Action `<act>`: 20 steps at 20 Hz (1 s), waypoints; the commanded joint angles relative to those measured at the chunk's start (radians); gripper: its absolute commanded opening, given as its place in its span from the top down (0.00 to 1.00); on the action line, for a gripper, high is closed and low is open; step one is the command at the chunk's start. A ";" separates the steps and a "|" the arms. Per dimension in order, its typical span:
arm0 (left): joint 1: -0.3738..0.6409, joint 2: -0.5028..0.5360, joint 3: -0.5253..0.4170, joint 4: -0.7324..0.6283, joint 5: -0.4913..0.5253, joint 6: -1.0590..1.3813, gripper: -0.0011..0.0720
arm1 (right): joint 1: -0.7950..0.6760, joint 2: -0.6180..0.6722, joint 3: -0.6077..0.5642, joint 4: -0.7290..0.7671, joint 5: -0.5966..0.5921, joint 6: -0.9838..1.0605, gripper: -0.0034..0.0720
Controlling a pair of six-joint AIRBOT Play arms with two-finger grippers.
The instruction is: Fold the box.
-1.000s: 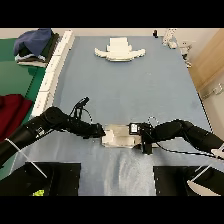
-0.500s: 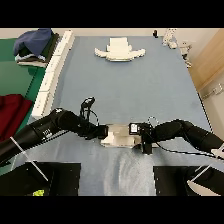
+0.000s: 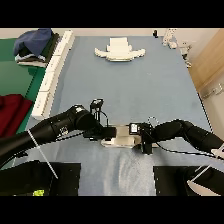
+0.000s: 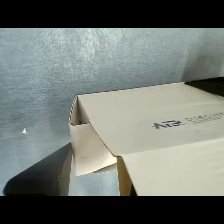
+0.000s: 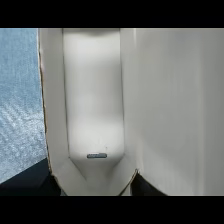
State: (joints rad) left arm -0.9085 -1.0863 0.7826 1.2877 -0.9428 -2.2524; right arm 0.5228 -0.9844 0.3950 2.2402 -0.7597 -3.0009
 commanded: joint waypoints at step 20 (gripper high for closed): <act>-0.090 -0.225 0.164 0.142 -0.146 -0.213 0.49 | 0.000 0.001 0.000 0.000 0.000 0.000 0.28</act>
State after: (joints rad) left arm -0.9985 -1.2896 0.9291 1.4113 -1.0847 -2.4592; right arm 0.5228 -0.9844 0.3950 2.2398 -0.7601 -3.0009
